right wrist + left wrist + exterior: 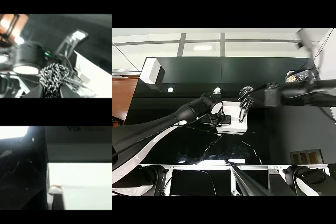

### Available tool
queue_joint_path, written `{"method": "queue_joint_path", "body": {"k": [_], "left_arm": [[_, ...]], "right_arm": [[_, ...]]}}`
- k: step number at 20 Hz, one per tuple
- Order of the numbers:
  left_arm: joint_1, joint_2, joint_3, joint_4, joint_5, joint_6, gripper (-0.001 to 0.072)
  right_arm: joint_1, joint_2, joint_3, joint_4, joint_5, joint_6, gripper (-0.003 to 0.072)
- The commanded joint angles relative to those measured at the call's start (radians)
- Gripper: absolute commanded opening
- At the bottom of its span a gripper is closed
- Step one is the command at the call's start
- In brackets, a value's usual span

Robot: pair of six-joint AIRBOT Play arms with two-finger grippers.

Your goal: Fold the box and place the chain.

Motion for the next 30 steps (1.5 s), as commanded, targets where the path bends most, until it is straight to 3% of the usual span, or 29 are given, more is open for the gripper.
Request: {"method": "queue_joint_path", "body": {"k": [1, 8, 14, 15, 16, 19, 22, 25, 30], "left_arm": [[0.000, 0.000, 0.000, 0.000, 0.007, 0.000, 0.0026], [0.000, 0.000, 0.000, 0.000, 0.004, 0.000, 0.0026], [0.000, 0.000, 0.000, 0.000, 0.003, 0.003, 0.0026], [0.000, 0.000, 0.000, 0.000, 0.003, 0.003, 0.0026], [0.000, 0.000, 0.000, 0.000, 0.003, 0.003, 0.0026], [0.000, 0.000, 0.000, 0.000, 0.003, 0.003, 0.0026], [0.000, 0.000, 0.000, 0.000, 0.003, 0.003, 0.0026], [0.000, 0.000, 0.000, 0.000, 0.003, 0.004, 0.0026], [-0.002, -0.001, 0.000, 0.004, 0.008, 0.003, 0.0028]], "right_arm": [[0.053, -0.063, -0.087, 0.000, -0.070, -0.115, 0.0007], [0.057, -0.137, -0.290, -0.026, -0.201, -0.175, 0.0008], [0.058, -0.212, -0.302, -0.043, -0.206, -0.174, 0.0010], [0.058, -0.220, -0.302, -0.043, -0.208, -0.174, 0.0052], [0.056, -0.220, -0.301, -0.045, -0.210, -0.174, 0.0244], [-0.024, -0.205, -0.267, -0.111, -0.128, -0.183, 0.0274], [-0.229, -0.161, -0.206, -0.113, 0.023, -0.245, 0.0273], [-0.389, -0.137, -0.209, -0.151, 0.088, -0.270, 0.0273], [-0.422, -0.137, -0.217, -0.150, 0.088, -0.305, 0.0273]]}}
